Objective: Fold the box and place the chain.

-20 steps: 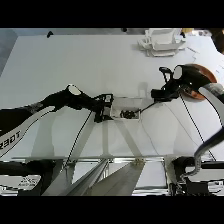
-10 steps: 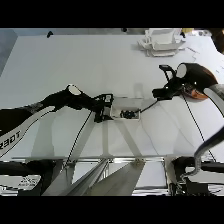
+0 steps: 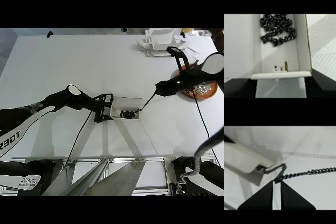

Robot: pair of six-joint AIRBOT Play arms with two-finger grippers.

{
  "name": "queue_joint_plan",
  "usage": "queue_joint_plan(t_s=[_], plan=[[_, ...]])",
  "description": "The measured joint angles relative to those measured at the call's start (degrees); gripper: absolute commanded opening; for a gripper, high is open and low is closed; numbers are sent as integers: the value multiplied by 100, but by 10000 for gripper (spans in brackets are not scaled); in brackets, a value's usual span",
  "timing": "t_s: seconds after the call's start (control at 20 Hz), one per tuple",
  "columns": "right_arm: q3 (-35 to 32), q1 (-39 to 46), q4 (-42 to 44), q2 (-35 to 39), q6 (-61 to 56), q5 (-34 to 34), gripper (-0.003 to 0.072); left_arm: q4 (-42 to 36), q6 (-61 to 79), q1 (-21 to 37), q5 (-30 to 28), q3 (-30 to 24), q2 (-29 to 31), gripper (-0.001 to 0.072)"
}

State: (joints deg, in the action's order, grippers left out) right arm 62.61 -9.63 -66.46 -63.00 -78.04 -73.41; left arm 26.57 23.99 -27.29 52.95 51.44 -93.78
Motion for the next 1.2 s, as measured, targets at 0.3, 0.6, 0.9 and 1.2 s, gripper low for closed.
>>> queue_joint_plan(t_s=[0.3, 0.6, 0.9, 1.2], plan=[[0, -918, 286, 774, 138, -76, 18, 0, 2, 0, 0, 0, 0, 251], [0, -1733, 330, 925, 157, 271, 19, 0, 0, 0, 0, 0, 0, 251], [-142, -1934, 50, 754, 160, 887, 19, 0, 0, 0, 0, 0, 0, 251], [-758, -1963, -83, 140, 197, 1215, 71, 0, 0, 0, 0, 0, 0, 251]])
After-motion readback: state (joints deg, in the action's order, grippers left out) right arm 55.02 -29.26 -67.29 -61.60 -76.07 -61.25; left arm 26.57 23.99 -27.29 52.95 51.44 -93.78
